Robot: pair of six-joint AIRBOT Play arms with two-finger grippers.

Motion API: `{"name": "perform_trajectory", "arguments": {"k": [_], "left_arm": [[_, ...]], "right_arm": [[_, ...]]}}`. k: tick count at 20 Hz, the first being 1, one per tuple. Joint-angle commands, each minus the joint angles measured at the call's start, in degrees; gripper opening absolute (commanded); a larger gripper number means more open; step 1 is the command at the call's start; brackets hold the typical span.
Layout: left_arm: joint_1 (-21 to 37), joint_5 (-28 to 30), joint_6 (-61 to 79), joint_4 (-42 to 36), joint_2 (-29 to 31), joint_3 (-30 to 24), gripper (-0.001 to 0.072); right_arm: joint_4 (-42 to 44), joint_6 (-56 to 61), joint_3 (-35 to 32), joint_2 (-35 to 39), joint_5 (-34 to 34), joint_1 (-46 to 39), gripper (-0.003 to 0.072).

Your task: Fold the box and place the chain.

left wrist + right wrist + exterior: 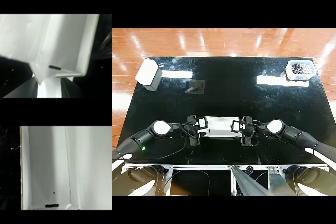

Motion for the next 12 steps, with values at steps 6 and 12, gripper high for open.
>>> {"name": "perform_trajectory", "arguments": {"k": [6, 12], "left_arm": [[-2.03, 0.85, 0.17, -2.03, -0.24, 0.04, 0.0302], [-2.16, 1.99, 0.2, -4.87, -0.55, 0.04, 0.0304]], "right_arm": [[0.02, 0.02, 0.02, -0.02, -0.02, 0.04, 0.053], [0.02, 0.02, 0.02, -0.02, -0.02, 0.04, 0.0531]]}}
